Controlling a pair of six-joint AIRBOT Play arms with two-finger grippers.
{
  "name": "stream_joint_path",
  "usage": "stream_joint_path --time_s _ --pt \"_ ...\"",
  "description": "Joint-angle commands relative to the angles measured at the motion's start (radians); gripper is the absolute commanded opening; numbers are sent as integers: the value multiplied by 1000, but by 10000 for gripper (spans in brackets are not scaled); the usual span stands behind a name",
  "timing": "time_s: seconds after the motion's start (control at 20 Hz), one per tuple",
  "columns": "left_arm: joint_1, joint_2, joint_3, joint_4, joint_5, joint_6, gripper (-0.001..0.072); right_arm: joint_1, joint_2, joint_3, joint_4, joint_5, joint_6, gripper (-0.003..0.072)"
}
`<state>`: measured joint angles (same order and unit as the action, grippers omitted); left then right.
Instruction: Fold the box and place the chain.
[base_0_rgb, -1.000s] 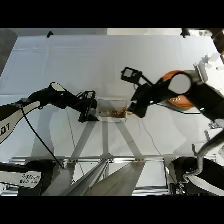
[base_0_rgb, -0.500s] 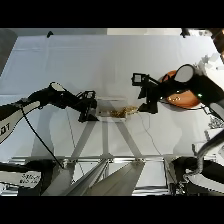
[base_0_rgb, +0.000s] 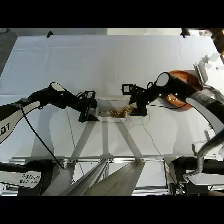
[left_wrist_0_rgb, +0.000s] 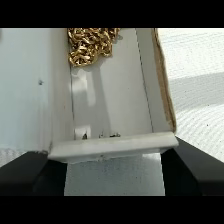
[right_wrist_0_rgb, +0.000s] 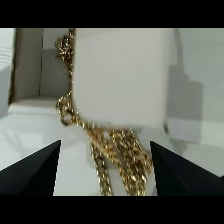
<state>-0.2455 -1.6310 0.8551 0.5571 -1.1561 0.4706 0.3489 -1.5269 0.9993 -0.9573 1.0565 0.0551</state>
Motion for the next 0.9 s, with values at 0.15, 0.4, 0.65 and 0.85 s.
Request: stream_joint_path --time_s 0.15,0.4,0.65,0.85 --pt "0 0 0 0 0 0 154 24 -59 0 -45 -120 0 614" --pt "0 0 0 0 0 0 154 24 -66 0 -156 -124 72 323" --pt "0 0 0 1 0 0 154 24 -61 0 -224 -54 192 16" --pt "0 0 0 0 0 0 154 24 10 0 -277 -46 311 16"
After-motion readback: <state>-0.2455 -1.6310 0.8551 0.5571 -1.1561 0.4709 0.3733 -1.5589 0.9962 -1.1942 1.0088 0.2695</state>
